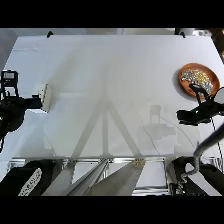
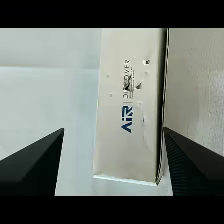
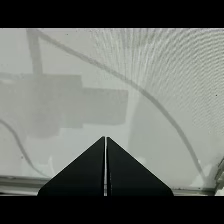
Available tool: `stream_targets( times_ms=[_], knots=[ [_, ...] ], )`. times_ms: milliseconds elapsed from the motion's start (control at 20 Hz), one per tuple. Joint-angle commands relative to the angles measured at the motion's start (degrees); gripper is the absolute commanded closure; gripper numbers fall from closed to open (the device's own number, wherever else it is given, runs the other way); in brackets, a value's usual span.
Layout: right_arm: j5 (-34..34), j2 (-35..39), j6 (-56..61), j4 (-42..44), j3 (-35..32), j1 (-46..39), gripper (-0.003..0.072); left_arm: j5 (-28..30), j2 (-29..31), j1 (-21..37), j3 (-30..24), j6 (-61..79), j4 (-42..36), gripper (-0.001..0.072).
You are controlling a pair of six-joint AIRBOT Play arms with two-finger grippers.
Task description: Fold the box and place the chain.
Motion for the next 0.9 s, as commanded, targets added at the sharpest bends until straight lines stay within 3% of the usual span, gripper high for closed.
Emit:
stream_targets(
  times_ms=[0,850],
  knots=[
    [0.0,0.0,0.0,0.0,0.0,0.0,0.0667,0.9,3.4,-0.1,0.0,0.0,0.1,0.0010],
    [0.0,0.0,0.0,0.0,0.0,0.0,0.0667,-1.6,3.7,-0.1,0.0,0.0,-1.2,0.0011]
  ],
)
